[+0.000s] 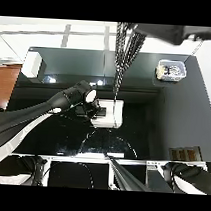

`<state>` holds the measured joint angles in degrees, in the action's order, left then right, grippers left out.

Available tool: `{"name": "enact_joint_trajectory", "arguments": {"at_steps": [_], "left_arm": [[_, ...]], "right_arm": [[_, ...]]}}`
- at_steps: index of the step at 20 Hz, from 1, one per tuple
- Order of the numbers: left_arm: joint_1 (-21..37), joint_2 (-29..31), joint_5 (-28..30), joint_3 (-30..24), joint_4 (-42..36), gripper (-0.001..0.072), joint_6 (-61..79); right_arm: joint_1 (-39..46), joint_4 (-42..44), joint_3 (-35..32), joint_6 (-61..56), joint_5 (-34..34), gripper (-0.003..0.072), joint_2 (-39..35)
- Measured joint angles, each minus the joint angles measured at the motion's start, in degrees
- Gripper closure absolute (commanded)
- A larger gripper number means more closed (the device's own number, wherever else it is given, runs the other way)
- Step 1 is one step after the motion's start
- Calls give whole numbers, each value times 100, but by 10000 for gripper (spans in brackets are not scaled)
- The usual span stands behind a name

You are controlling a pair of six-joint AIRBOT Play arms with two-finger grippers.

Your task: Fold the box and place the chain.

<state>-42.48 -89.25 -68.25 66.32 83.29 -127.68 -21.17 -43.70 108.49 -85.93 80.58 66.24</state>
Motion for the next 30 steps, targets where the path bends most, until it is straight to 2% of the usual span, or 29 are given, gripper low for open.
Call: {"name": "enact_joint_trajectory", "arguments": {"at_steps": [4,11,21,27,28,29,30], "left_arm": [[-2,0,-4,0,-2,684,0],[0,0,-2,0,0,684,0],[0,0,4,0,0,684,0],[0,0,4,0,-2,684,0],[0,0,4,0,0,684,-2],[0,0,7,0,0,684,0],[0,0,4,0,0,684,-2]], "right_arm": [[-131,-306,-726,-7,278,677,24],[-179,-605,-2210,-15,269,677,31],[-289,-586,-3775,-7,-192,676,31],[-337,-476,-4516,-20,-1036,674,85],[-378,-452,-4566,-17,-1150,658,125],[-426,-444,-4603,-20,-1241,420,173],[-476,-444,-4629,-22,-1333,262,221]]}}
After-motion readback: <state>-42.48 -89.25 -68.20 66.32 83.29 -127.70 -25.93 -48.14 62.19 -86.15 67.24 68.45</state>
